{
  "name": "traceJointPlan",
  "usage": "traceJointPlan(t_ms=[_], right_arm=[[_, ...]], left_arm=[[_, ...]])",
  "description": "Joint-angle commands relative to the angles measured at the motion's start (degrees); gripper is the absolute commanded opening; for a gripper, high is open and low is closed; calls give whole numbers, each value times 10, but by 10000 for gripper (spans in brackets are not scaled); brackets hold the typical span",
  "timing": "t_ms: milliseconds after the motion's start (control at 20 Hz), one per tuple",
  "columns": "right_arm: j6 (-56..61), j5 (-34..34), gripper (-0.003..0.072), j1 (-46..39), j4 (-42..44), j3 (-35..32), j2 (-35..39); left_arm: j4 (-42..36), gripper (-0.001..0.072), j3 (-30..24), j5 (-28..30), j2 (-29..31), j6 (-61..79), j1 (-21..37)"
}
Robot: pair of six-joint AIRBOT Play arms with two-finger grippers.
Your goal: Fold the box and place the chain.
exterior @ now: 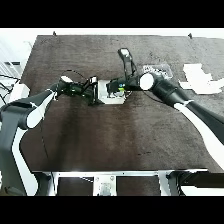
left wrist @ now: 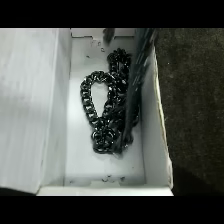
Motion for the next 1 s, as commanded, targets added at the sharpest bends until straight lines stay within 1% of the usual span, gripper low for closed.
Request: traceJointPlan(t_ms=[0, 50, 100, 250, 350, 400, 500, 550, 700, 800, 850, 900, 950], right_arm=[[-1, -43, 245, 3, 17, -17, -45], [-2, -43, 418, -1, 9, -17, -45], [-2, -42, 444, -8, -3, -16, -40], [-2, -3, 444, -45, -31, -17, 4], [2, 27, 443, -82, -93, -18, 37], [14, 30, 443, -109, -111, -21, 48], [23, 30, 443, -167, -115, -27, 52], [43, 18, 443, -200, -115, -35, 48], [97, -63, 453, -269, -106, -53, 6], [101, -112, 455, -282, -63, -50, -42], [101, -116, 466, -281, -54, -40, -67], [101, -116, 524, -278, -51, -24, -94], [101, -115, 536, -273, -47, -7, -119]], left_arm=[[0, 279, 0, 0, 0, 0, 0], [0, 279, 0, 0, 0, 0, 0], [0, 279, 0, 0, 0, 0, 0], [0, 279, 0, 0, 0, 0, 0], [0, 279, 0, 0, 0, 0, 0], [0, 278, 0, 0, 0, 0, 0], [0, 278, 0, 0, 0, 0, 0], [0, 279, 0, 0, 0, 0, 0], [0, 278, 0, 1, 0, 0, 0], [0, 279, 0, 0, 0, 0, 0], [0, 279, 0, 1, 0, 0, 0], [0, 279, 0, 1, 0, 0, 0], [0, 278, 0, 1, 0, 0, 0]])
